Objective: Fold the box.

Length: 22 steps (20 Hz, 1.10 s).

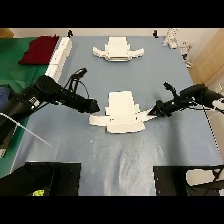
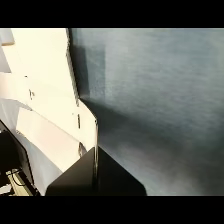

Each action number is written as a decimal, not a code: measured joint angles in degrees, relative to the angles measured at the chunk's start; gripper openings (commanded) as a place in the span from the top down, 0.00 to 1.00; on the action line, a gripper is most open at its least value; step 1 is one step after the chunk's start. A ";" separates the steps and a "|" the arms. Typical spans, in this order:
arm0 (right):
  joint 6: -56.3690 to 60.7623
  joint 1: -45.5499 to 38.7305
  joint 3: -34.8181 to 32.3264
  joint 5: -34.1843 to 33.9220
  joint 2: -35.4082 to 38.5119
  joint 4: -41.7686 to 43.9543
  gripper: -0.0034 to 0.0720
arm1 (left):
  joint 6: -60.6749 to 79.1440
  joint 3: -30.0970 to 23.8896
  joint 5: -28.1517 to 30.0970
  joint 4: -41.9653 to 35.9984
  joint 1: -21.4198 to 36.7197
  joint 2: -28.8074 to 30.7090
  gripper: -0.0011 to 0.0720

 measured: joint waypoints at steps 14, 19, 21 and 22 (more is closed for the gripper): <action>1.46 19.15 -19.63 20.63 26.69 0.11 0.95 | 17.20 0.07 -4.22 -17.20 14.49 -17.55 0.25; 2.47 20.24 -20.09 21.73 28.09 0.00 0.95 | 26.25 3.67 -6.03 -25.55 13.90 -28.02 0.45; 2.67 20.28 -20.15 21.88 28.26 -0.04 0.95 | 28.37 6.58 -8.63 -26.56 13.16 -31.71 0.52; 2.69 20.35 -20.15 21.90 28.30 -0.09 0.95 | 29.27 8.11 -10.34 -26.88 12.85 -33.38 0.52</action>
